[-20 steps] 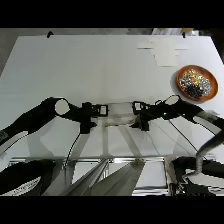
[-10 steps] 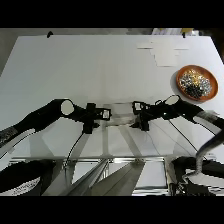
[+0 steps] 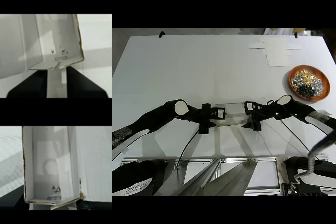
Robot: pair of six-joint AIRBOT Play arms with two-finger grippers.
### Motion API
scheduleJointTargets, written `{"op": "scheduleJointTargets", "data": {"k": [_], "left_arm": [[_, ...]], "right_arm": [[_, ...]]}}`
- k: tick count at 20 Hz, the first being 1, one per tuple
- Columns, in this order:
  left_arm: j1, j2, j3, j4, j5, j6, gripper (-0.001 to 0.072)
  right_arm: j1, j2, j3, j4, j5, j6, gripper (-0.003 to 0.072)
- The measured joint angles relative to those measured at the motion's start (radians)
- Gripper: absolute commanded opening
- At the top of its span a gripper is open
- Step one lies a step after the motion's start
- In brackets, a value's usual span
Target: Fold the box and place the chain.
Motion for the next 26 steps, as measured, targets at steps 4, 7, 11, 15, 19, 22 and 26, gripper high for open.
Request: {"op": "scheduleJointTargets", "data": {"k": [4,7,11,15,19,22,26], "left_arm": [[-0.002,0.0,0.0,-0.034,0.008,0.003,0.0133],[-0.006,0.0,0.0,-0.05,0.012,0.003,0.0132],[-0.019,0.0,0.0,-0.071,0.035,0.003,0.0132],[-0.039,-0.009,0.0,-0.1,0.051,0.002,0.0357],[-0.06,-0.017,0.0,-0.112,0.056,-0.001,0.0519],[-0.068,-0.017,0.0,-0.114,0.056,-0.011,0.0461],[-0.071,0.009,0.0,-0.1,0.048,-0.096,0.0006]], "right_arm": [[0.0,0.0,0.0,0.0,0.0,0.0,0.032],[0.0,0.0,0.0,0.0,0.0,0.0,0.032],[0.0,0.0,0.0,0.0,0.0,0.0,0.032],[0.0,0.0,0.0,0.0,0.0,0.0,0.032],[0.0,0.0,0.0,-0.001,0.001,-0.003,0.032],[0.0,0.0,0.0,-0.003,0.001,-0.003,0.032],[0.0,0.0,0.0,-0.001,0.001,0.0,0.032]]}}
